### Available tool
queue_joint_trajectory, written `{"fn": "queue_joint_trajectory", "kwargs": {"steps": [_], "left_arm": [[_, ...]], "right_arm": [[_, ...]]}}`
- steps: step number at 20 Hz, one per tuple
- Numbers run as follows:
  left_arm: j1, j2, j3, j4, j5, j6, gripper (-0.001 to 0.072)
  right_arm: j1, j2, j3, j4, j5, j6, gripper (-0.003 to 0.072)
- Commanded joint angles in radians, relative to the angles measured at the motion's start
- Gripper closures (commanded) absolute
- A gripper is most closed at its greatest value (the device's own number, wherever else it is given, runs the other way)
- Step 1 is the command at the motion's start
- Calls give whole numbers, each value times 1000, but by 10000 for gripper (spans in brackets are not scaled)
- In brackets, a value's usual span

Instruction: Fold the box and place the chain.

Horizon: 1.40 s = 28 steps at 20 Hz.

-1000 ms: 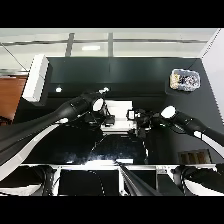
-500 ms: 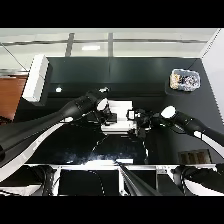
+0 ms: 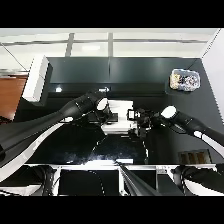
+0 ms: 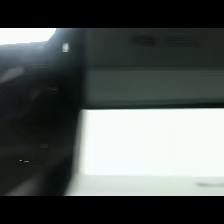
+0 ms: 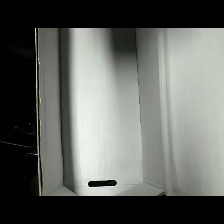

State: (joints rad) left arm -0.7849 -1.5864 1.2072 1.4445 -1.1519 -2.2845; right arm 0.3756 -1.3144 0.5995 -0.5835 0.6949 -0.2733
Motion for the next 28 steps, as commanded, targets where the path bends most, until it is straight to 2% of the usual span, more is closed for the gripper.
{"fn": "queue_joint_trajectory", "kwargs": {"steps": [1, 11, 13, 15, 16, 17, 20, 26, 27, 28], "left_arm": [[1, 0, 1, 14, -16, -20, 328], [1, -12, 1, 35, -40, -31, 335], [1, -12, 1, 34, -36, -31, 379], [1, -12, 0, 31, -34, -31, 382], [1, -13, 1, 31, -34, -31, 401], [1, -14, 1, 31, -34, -31, 513], [1, -14, 1, 31, -29, -31, 679], [2, -13, 1, 32, -31, -24, 679], [2, -13, 1, 32, -31, -24, 679], [2, -13, 1, 32, -31, -24, 679]], "right_arm": [[0, 0, 0, 0, 2, 1, 526], [0, 0, 0, 0, 2, 1, 526], [0, 0, 0, 0, 2, 1, 526], [0, 0, -1, 0, 2, 1, 526], [0, 0, -1, 0, 2, 1, 526], [0, 0, 0, 0, 2, 1, 526], [0, 0, 0, 0, 1, 2, 526], [-6, 2, 0, 0, 3, 10, 525], [-8, 5, 0, -1, 3, 32, 467], [-8, 9, 0, 0, 3, 59, 265]]}}
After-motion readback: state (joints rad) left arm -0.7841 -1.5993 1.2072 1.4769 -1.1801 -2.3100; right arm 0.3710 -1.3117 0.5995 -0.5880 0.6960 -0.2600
